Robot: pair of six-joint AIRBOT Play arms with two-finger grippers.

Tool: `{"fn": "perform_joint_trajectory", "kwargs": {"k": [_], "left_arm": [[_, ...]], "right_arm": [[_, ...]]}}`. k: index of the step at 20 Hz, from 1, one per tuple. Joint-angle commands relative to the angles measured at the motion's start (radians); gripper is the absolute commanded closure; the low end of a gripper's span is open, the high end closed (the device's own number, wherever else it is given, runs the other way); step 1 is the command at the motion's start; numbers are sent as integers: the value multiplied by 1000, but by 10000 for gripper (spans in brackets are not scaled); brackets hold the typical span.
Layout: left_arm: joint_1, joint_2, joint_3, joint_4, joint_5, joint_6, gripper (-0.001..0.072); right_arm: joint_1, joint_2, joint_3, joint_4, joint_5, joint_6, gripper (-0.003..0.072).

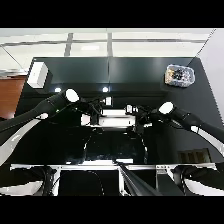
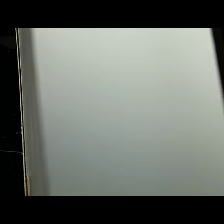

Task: Fold the box and place the chain.

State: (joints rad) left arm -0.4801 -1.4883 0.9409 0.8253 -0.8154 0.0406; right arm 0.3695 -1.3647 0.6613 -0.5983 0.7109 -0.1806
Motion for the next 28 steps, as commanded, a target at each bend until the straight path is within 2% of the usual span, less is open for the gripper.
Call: {"fn": "perform_joint_trajectory", "kwargs": {"k": [1,28], "left_arm": [[0,-1,0,0,0,0,686],[0,-1,0,0,0,0,685]], "right_arm": [[0,-1,1,-2,4,0,-18],[-16,0,1,3,11,23,-17]]}}
